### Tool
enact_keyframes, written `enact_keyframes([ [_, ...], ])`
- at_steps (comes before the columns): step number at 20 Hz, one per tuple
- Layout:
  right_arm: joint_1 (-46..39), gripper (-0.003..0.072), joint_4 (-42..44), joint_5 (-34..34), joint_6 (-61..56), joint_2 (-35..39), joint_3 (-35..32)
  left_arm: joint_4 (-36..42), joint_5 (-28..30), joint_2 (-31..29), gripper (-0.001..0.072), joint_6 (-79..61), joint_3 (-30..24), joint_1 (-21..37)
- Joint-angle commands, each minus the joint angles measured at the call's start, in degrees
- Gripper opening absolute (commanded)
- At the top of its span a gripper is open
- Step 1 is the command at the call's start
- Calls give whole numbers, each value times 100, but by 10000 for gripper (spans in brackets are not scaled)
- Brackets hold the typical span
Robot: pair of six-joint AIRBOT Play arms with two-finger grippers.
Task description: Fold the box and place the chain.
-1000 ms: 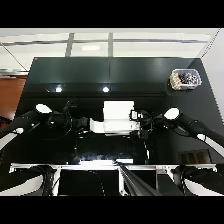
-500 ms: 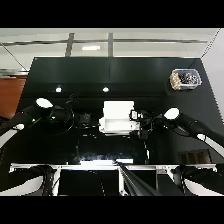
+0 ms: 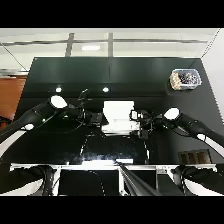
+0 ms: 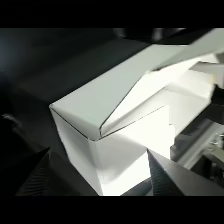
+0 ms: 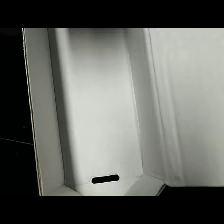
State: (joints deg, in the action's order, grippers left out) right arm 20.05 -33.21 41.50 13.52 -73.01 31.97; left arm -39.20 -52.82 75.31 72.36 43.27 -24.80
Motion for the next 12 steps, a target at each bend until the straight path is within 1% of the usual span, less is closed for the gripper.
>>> enact_keyframes([
  [1, 7, 468, 0, 2, -2, -2, -2, -1167, 221, 24, 671, 1244, 286, -393],
  [4, 7, 468, 0, 2, -2, -2, -2, -1840, 249, 142, 672, 1895, 463, -616],
  [7, 7, 468, 0, 2, -2, -2, -2, -2319, 210, 306, 672, 2446, 664, -841],
  [9, 7, 467, 0, 2, -2, -2, -2, -2791, -52, 470, 671, 3069, 890, -986],
  [12, 7, 468, 0, 2, -2, -2, -2, -3469, -638, 706, 671, 3801, 1357, -1246],
])
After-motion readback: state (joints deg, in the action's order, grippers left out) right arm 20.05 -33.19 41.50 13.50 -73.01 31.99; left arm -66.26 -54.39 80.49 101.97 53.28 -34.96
